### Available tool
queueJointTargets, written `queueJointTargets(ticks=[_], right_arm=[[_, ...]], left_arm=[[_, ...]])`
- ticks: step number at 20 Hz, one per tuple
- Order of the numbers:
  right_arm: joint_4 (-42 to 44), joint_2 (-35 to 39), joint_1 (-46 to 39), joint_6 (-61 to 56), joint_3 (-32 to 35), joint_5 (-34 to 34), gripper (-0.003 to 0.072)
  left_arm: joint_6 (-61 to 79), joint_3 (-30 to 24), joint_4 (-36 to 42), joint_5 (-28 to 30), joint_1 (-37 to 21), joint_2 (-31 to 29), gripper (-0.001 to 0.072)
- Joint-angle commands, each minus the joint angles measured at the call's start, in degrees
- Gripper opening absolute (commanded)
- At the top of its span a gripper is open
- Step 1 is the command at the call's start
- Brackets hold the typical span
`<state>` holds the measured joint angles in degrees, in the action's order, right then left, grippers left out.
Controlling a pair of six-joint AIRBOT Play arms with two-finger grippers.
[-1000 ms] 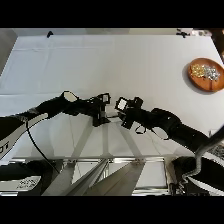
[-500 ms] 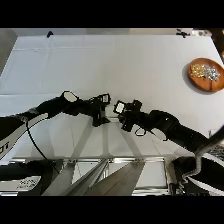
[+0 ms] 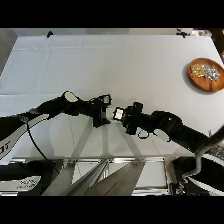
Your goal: Fold the box and place the chain.
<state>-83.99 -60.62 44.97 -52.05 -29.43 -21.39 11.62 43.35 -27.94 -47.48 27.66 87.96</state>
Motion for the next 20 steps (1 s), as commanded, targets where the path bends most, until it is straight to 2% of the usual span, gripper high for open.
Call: queueJointTargets(ticks=[1,5,9,10,13,20], right_arm=[[-0.2,1.2,0.1,1.5,0.0,-1.5,0.0423],[-0.2,6.5,0.0,1.3,0.0,3.4,0.0385],[-0.2,8.9,-0.6,0.9,0.0,5.8,0.0048],[-0.2,8.8,-1.2,0.9,0.0,6.6,0.001],[-0.2,8.6,-3.1,-2.3,0.1,9.5,0.001],[-0.3,2.7,-1.7,-3.0,3.2,8.7,0.0008]], left_arm=[[-0.1,0.0,0.1,0.1,-0.1,-0.1,0.0254],[-0.1,0.0,0.1,0.1,-0.1,0.0,0.0254],[-0.1,0.0,0.1,0.1,-0.1,-0.1,0.0254],[-0.1,0.0,0.1,0.1,-0.1,-0.1,0.0254],[-0.1,0.0,0.1,0.1,-0.1,-0.1,0.0254],[-0.1,0.0,0.1,0.1,-0.1,0.0,0.0254]])
